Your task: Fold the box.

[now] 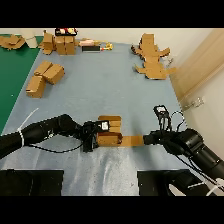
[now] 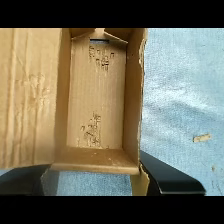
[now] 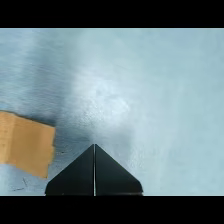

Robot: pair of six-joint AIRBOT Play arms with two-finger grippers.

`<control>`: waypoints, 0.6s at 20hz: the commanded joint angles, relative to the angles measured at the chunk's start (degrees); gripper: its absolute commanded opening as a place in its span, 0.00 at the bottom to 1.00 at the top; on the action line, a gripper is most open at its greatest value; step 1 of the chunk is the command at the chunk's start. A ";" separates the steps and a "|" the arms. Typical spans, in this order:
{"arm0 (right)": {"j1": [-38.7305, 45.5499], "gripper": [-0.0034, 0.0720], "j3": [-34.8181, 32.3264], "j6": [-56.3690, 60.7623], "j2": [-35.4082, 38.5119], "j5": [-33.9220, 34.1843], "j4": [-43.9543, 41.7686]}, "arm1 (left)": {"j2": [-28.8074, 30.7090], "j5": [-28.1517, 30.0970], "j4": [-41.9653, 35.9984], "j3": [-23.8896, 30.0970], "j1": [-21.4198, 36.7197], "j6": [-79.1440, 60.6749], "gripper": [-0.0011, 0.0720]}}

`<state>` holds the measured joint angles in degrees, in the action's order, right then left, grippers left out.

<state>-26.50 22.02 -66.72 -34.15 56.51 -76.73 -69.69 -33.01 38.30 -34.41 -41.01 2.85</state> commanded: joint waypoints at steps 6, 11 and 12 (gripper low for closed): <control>3.41 0.05 -0.63 -6.80 -12.26 -11.21 -22.80 | 0.04 -0.07 0.07 -0.04 -0.09 0.02 0.76; 2.80 0.05 -0.42 -15.19 -14.45 -17.00 -38.56 | 0.04 -0.07 0.04 -0.04 -0.09 0.02 0.76; 2.80 0.05 -0.11 -15.78 -14.45 -16.98 -38.88 | 0.04 -0.04 0.04 -0.07 -0.09 0.02 0.76</control>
<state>-23.57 21.58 -77.93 -47.59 42.46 -107.59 -69.67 -33.10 38.35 -34.41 -41.08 2.87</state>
